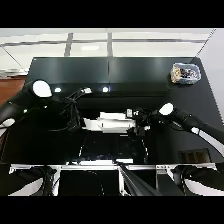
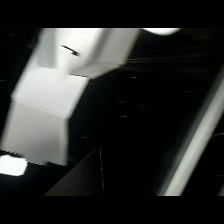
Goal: Fold the box and place the chain.
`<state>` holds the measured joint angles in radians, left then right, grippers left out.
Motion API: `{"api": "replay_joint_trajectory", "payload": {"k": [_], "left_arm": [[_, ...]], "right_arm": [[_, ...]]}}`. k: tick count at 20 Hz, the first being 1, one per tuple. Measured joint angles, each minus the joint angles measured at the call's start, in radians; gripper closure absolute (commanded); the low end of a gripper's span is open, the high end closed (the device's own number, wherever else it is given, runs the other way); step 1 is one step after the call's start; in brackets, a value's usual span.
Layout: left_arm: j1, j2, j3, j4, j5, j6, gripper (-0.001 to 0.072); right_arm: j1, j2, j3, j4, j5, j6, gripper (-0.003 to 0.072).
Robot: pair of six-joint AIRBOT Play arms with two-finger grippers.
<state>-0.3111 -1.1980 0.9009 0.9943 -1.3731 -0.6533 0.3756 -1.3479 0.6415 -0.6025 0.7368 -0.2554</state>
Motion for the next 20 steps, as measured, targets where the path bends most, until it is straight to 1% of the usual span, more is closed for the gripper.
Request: {"api": "replay_joint_trajectory", "payload": {"k": [2,4,6,8,10,11,13,15,17,20], "left_arm": [[-0.003,0.053,-0.082,-0.123,-0.010,-0.021,0.0688],[-0.045,0.110,-0.180,-0.240,0.076,-0.021,0.0686],[-0.110,0.144,-0.254,-0.348,0.224,0.004,0.0686],[-0.175,0.150,-0.283,-0.425,0.431,0.023,0.0686],[-0.215,0.126,-0.275,-0.469,0.633,0.034,0.0686],[-0.221,0.107,-0.259,-0.479,0.708,0.037,0.0685],[-0.215,0.050,-0.214,-0.484,0.804,0.042,0.0686],[-0.193,-0.020,-0.159,-0.481,0.835,0.044,0.0686],[-0.166,-0.087,-0.108,-0.469,0.824,0.044,0.0686],[-0.119,-0.162,-0.048,-0.421,0.714,-0.008,0.0686]], "right_arm": [[0.000,0.000,0.000,0.000,0.000,0.000,0.0522],[0.000,0.000,0.000,-0.001,0.001,0.000,0.0522],[0.000,0.000,0.000,-0.001,0.002,0.000,0.0522],[0.000,0.000,0.000,-0.001,0.002,-0.001,0.0522],[0.000,0.000,0.000,-0.001,0.002,-0.001,0.0522],[0.000,0.000,0.000,-0.001,0.003,-0.001,0.0522],[0.000,0.000,0.000,-0.001,0.003,-0.001,0.0522],[0.000,0.000,0.000,-0.001,0.003,0.000,0.0522],[0.000,0.000,0.000,-0.001,0.003,0.000,0.0522],[0.000,0.000,0.000,-0.002,0.003,-0.001,0.0522]]}}
